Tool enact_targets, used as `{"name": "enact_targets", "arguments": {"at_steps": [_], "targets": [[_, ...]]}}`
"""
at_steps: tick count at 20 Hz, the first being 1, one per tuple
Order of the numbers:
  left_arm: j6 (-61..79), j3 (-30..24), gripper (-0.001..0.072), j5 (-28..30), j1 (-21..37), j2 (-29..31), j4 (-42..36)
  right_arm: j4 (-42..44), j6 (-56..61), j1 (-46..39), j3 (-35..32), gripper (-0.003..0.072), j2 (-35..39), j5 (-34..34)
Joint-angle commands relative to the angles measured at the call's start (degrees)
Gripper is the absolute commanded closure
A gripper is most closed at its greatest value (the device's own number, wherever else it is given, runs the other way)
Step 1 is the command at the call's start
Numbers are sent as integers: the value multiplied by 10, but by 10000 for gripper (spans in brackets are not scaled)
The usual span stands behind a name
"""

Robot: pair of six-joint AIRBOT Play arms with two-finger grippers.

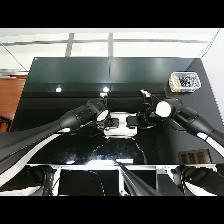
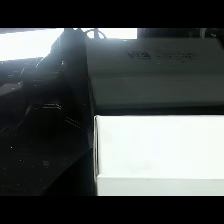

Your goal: Fold the box and place the chain.

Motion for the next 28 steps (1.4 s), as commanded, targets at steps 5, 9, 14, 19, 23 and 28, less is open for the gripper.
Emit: {"name": "enact_targets", "arguments": {"at_steps": [5,9,14,19,23,28], "targets": [[0,1,681,0,0,0,0,-116,128,54,54,330,-45,62],[0,1,681,0,0,0,0,-122,150,71,56,521,-60,65],[0,1,681,0,0,0,0,-125,156,75,56,559,-63,63],[0,1,681,0,0,0,0,-126,159,78,65,559,-68,70],[0,1,681,0,0,0,0,-126,159,78,84,557,-88,94],[0,1,681,0,0,0,0,-126,174,80,91,560,-109,113]]}}
